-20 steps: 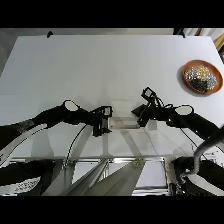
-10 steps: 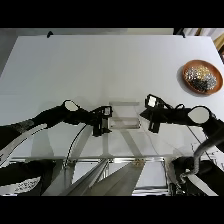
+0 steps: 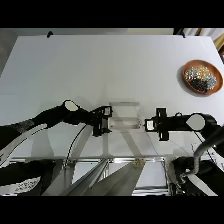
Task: Fold the box and place the chain.
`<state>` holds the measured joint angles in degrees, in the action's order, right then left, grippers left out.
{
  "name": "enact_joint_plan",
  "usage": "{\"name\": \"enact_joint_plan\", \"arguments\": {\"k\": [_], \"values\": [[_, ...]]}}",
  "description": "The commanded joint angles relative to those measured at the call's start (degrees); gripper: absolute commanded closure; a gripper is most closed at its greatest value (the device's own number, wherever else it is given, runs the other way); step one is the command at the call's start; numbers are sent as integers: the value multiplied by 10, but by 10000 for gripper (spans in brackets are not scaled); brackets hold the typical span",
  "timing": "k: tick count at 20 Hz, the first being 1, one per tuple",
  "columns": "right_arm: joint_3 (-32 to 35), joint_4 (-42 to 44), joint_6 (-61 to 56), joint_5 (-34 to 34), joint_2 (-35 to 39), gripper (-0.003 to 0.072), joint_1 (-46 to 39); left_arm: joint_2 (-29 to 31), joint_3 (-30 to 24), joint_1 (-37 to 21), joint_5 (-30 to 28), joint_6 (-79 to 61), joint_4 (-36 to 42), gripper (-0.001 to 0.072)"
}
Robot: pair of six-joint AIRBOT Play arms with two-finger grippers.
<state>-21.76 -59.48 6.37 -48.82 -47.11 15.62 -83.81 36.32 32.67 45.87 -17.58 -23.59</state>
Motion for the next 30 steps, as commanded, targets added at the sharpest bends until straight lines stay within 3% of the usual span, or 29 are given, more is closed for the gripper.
{"name": "enact_joint_plan", "arguments": {"k": [1,3,14,19,30], "values": [[8,87,95,24,-24,504,15,0,0,-1,0,0,0,455],[8,130,118,36,-43,504,15,0,0,-1,0,0,0,455],[8,132,115,47,-49,506,34,0,0,-1,0,0,0,455],[8,134,115,113,-52,509,57,0,0,-1,0,0,0,455],[8,149,117,137,-52,530,101,0,0,-1,0,0,0,455]]}}
